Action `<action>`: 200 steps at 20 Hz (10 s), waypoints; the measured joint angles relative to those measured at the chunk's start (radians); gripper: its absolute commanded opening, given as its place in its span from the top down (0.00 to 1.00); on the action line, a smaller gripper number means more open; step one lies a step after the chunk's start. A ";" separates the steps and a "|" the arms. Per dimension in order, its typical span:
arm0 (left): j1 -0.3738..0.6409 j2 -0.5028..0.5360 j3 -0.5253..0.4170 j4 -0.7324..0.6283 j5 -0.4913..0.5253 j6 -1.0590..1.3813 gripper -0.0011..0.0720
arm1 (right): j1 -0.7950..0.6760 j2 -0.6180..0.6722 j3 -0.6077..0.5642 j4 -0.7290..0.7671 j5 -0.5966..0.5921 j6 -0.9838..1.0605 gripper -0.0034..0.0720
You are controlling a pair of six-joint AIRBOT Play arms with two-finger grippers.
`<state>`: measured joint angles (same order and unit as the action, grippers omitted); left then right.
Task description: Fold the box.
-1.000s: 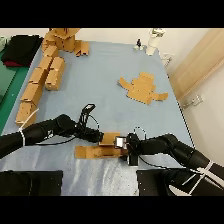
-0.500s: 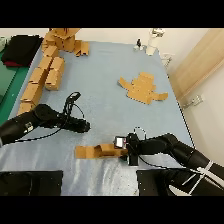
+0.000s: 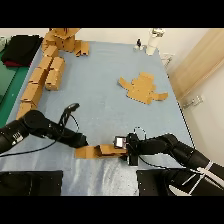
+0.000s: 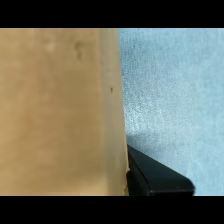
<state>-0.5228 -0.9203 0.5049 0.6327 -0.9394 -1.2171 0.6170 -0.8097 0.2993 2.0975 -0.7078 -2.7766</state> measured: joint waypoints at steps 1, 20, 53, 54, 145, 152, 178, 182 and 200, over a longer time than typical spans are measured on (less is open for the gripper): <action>-0.020 0.002 -0.036 -0.072 0.008 0.011 0.97 | 0.000 0.000 0.000 0.000 0.000 0.000 0.29; -0.224 -0.189 -0.185 -1.109 0.325 0.601 0.97 | 0.000 0.000 0.000 0.000 0.000 0.000 0.29; -0.172 -0.345 0.014 -0.536 0.368 0.340 0.97 | 0.000 0.000 0.000 0.000 -0.001 0.000 0.29; -0.172 -0.352 0.016 -0.528 0.367 0.339 0.97 | 0.000 0.000 0.000 0.000 -0.001 0.000 0.29; -0.259 -0.038 -0.115 -0.035 0.316 1.123 0.38 | 0.000 0.000 0.000 -0.001 0.000 0.000 0.29; -0.250 -0.038 -0.115 -0.008 0.303 1.108 0.29 | 0.000 0.000 0.000 -0.001 0.000 0.000 0.29; -0.257 -0.058 -0.098 -0.079 0.354 1.128 0.60 | 0.000 0.000 0.000 -0.011 0.000 0.000 0.29; -0.257 -0.058 -0.098 -0.080 0.355 1.128 0.60 | 0.000 0.000 0.000 -0.011 0.000 0.000 0.29; -0.294 -0.084 -0.085 -0.130 0.425 1.144 0.83 | 0.000 0.000 0.000 -0.011 0.000 0.000 0.29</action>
<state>-0.8169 -1.0046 0.4194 0.5026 -0.5140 -0.0727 0.6170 -0.8097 0.2993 2.0861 -0.7082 -2.7762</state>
